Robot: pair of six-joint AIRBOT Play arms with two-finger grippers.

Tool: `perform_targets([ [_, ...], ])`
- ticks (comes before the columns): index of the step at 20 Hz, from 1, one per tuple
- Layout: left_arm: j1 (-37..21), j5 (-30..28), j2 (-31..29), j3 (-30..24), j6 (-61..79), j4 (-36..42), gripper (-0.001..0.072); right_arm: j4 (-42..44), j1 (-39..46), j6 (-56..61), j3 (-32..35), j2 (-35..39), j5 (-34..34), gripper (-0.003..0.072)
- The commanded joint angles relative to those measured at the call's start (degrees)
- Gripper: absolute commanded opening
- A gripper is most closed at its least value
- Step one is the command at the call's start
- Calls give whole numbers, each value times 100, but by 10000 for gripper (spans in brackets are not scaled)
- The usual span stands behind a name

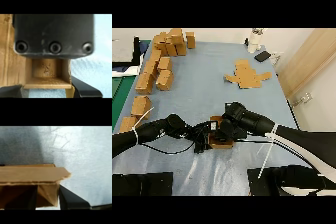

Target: Fold the box.

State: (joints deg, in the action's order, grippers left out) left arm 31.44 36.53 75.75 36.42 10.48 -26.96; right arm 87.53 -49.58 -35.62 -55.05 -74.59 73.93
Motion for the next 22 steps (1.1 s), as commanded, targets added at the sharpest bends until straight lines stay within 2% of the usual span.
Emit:
perform_targets([
  [1,0,0,-2,4,0,-2,518,-219,-17,212,-59,-118,334,339],
  [2,0,-2,0,4,0,0,517,-260,-17,212,-59,-118,358,267],
  [4,0,-2,-2,4,0,-2,517,-271,-17,212,-59,-118,354,255],
  [5,0,-2,0,4,0,-2,517,-271,-17,210,-59,-118,350,155],
  [6,0,0,-2,4,0,-2,517,-271,-17,210,-59,-118,352,139],
  [7,0,0,-2,4,0,-2,517,-271,-17,199,-59,-118,350,49],
  [9,0,-2,-2,4,0,-2,517,-269,-20,144,-59,-118,319,5],
  [12,0,0,-2,4,0,-2,517,-249,-20,61,-59,-118,251,4],
  [13,0,0,-2,4,0,0,517,-249,-17,-2,-59,-116,219,11],
  [14,0,0,-2,4,0,-2,517,-251,-17,2,-59,-116,221,212],
  [15,0,0,-2,4,0,-2,518,-249,-17,2,-59,-116,223,348],
  [17,0,0,-2,4,0,-2,518,-214,-17,0,-61,-107,221,357],
  [19,0,0,-2,4,0,-2,517,-105,-17,-70,-129,-105,219,417],
  [22,0,-2,-2,4,0,0,517,2,-17,-157,-382,-105,240,416],
])
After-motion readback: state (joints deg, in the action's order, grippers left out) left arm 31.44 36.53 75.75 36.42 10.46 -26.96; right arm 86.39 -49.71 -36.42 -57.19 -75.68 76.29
